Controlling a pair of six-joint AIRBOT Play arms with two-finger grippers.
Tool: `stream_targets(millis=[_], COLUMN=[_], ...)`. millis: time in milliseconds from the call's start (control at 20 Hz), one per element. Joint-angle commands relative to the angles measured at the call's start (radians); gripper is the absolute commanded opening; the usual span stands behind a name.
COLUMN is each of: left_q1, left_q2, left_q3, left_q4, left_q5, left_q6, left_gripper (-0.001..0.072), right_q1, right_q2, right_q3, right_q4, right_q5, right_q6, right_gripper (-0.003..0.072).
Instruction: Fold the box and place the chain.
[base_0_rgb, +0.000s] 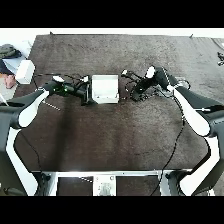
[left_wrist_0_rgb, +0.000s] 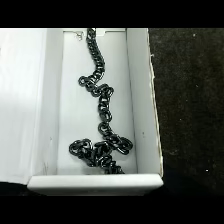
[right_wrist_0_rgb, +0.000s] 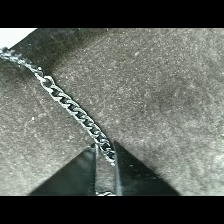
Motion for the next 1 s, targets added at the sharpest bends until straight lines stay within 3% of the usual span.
stream_targets(millis=[0, 50, 250, 600, 950], left_q1=[0.0, 0.0, 0.0, 0.0, 0.0], left_q2=[0.001, 0.001, 0.001, 0.001, 0.001], left_q3=[0.001, 0.001, 0.001, 0.001, 0.001], left_q4=[0.0, 0.0, 0.0, 0.0, 0.0], left_q5=[0.0, 0.0, 0.0, 0.0, 0.0], left_q6=[0.0, 0.0, 0.001, 0.0, 0.0], left_gripper=[0.0204, 0.0204, 0.0203, 0.0204, 0.0204], right_q1=[0.001, 0.001, 0.004, 0.056, 0.233], right_q2=[-0.007, 0.004, 0.153, 0.488, 0.528], right_q3=[0.003, 0.003, 0.003, 0.004, 0.143], right_q4=[-0.003, -0.001, 0.121, 0.199, 0.169], right_q5=[0.055, 0.082, 0.105, -0.04, -0.249], right_q6=[-0.025, -0.041, -0.042, -0.04, 0.002], right_gripper=[0.004, -0.0028, -0.003, -0.003, -0.0032])
